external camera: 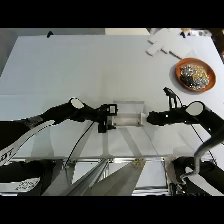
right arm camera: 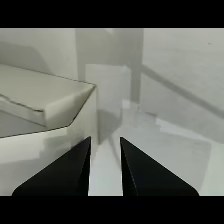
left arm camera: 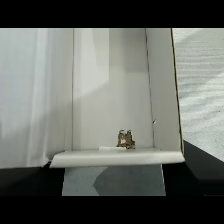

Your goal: Fold the box and place the chain.

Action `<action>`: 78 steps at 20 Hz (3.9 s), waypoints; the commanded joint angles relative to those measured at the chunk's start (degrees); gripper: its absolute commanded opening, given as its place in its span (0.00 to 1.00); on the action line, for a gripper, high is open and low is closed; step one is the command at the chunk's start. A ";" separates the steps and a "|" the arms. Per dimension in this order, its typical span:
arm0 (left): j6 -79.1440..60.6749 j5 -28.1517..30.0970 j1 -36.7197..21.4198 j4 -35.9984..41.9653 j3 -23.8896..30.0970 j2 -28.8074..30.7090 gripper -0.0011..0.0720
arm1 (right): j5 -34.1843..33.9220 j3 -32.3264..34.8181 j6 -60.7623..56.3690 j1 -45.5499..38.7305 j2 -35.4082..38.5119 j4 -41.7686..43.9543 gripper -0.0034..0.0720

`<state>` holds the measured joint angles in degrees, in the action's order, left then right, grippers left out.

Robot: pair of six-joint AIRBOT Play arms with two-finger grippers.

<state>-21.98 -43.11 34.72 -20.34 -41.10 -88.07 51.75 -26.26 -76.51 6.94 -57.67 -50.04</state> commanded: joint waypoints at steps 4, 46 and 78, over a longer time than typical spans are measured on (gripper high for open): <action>-0.02 -0.02 0.00 0.00 0.02 0.04 0.03 | 1.88 -0.66 3.41 0.00 4.04 2.51 0.32; -0.02 0.00 0.02 -0.02 0.02 0.04 0.03 | 10.75 -22.71 -53.57 32.22 -16.28 -37.81 0.41; 0.00 -0.04 0.00 0.02 0.02 0.04 0.03 | 8.68 -21.40 -45.90 29.83 -20.68 -33.46 0.07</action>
<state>-21.93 -43.13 34.70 -20.32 -41.10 -88.07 60.55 -47.75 -123.59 36.77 -77.82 -84.97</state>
